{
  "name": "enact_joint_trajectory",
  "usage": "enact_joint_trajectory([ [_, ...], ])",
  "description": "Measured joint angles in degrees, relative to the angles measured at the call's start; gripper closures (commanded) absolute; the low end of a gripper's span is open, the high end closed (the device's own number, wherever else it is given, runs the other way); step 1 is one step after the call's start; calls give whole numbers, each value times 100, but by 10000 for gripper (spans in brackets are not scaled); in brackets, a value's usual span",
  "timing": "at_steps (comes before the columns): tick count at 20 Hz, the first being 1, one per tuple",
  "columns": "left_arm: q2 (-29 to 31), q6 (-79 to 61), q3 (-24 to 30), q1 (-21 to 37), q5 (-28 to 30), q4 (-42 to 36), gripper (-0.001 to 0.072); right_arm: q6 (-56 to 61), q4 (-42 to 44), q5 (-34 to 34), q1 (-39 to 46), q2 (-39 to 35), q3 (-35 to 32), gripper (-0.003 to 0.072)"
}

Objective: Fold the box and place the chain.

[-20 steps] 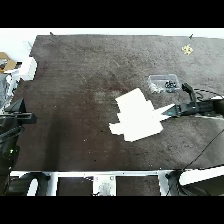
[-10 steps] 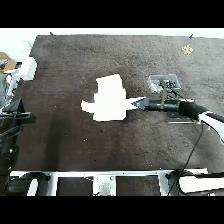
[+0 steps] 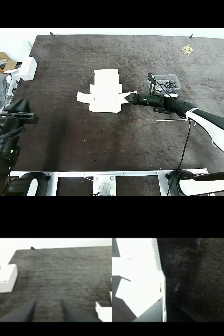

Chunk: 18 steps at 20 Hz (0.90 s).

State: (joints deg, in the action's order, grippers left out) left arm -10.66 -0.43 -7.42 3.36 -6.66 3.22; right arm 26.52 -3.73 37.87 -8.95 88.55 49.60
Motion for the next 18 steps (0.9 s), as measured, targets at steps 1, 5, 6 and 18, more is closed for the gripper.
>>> enact_joint_trajectory([
  [1,-4,-33,-13,0,-192,0,286,-9,-26,-44,-24,15,7,684],
  [5,-380,-129,-271,-2,-1102,-7,285,-85,-101,-133,-72,42,20,684],
  [6,-579,-151,-398,-2,-1325,-11,285,-96,-116,-166,-76,46,22,683],
  [18,-4625,317,-3093,-2,-3611,160,301,-149,-363,-378,-87,55,22,683],
])
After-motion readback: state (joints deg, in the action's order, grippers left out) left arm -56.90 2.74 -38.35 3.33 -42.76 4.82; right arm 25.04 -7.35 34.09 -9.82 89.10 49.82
